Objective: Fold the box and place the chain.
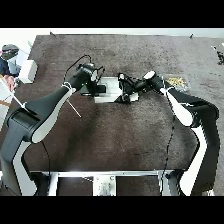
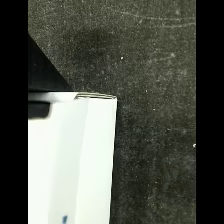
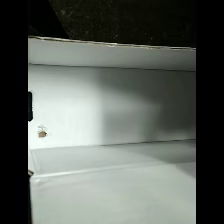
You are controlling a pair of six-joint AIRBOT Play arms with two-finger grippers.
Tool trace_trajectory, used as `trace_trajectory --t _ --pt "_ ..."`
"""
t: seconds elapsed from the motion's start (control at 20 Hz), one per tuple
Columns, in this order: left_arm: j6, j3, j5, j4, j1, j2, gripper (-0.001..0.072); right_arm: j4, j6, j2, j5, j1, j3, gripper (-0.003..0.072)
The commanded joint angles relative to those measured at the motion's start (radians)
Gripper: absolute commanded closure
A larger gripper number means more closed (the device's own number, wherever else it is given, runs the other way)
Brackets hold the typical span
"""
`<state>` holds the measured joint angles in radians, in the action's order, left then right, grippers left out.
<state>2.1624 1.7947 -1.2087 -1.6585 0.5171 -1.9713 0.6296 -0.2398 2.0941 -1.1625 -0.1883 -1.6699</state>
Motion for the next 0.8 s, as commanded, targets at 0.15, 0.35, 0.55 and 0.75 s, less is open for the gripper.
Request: trace_trajectory --t 0.15,0.35,0.55,0.75 --pt "-0.042 0.0 0.001 0.011 -0.001 -0.008 0.0401 0.002 0.0 -0.001 -0.001 0.001 0.0 0.0196" --pt "-0.203 0.038 -0.036 0.026 -0.001 0.003 0.0215 0.002 0.0 -0.001 -0.001 0.001 0.0 0.0196" --pt "-0.313 0.171 -0.164 0.024 -0.001 0.003 0.0214 0.002 0.0 -0.001 -0.001 0.001 0.0 0.0195" --pt "-0.442 0.247 -0.222 0.028 -0.013 0.068 0.0215 0.002 0.0 -0.001 -0.001 0.001 0.0 0.0196"
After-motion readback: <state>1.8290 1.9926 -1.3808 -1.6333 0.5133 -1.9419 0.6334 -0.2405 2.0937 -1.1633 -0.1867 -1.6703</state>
